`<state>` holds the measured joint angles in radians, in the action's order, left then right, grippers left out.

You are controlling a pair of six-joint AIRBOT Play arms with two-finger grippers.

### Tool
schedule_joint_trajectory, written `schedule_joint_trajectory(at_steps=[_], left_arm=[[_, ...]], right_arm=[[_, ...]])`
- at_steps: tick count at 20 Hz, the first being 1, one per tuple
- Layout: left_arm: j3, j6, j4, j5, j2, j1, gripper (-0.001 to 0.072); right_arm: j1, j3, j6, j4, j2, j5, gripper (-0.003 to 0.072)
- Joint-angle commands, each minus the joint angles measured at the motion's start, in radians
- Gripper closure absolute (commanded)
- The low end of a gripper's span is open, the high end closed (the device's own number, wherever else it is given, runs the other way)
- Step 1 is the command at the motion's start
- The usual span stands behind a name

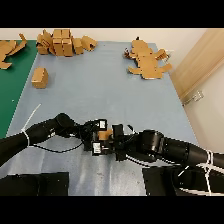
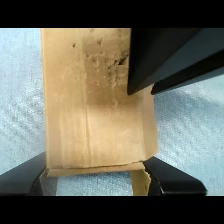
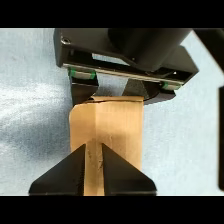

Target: Fold the box.

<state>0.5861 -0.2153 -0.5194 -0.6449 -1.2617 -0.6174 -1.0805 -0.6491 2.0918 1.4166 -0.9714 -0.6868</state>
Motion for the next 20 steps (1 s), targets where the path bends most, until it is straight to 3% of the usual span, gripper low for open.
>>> schedule_joint_trajectory(at_steps=[1,2,4,18,20], left_arm=[[0.001,0.000,0.000,-0.001,0.000,0.000,0.0098],[0.001,0.000,0.000,-0.002,0.000,0.000,0.0098],[0.001,0.000,0.000,-0.002,0.000,0.000,0.0098],[0.001,0.000,0.000,-0.010,0.000,0.000,0.0099],[0.001,0.000,0.000,-0.010,0.000,0.000,0.0098]], right_arm=[[0.000,0.000,-0.001,-0.001,-0.001,-0.002,0.0519],[0.000,0.000,0.000,-0.008,-0.001,-0.002,0.0516],[0.000,0.000,-0.001,-0.023,0.000,0.002,0.0415],[0.000,0.000,-0.001,-0.033,0.000,0.030,0.0415],[0.000,0.000,-0.001,-0.034,-0.002,0.029,0.0469]])
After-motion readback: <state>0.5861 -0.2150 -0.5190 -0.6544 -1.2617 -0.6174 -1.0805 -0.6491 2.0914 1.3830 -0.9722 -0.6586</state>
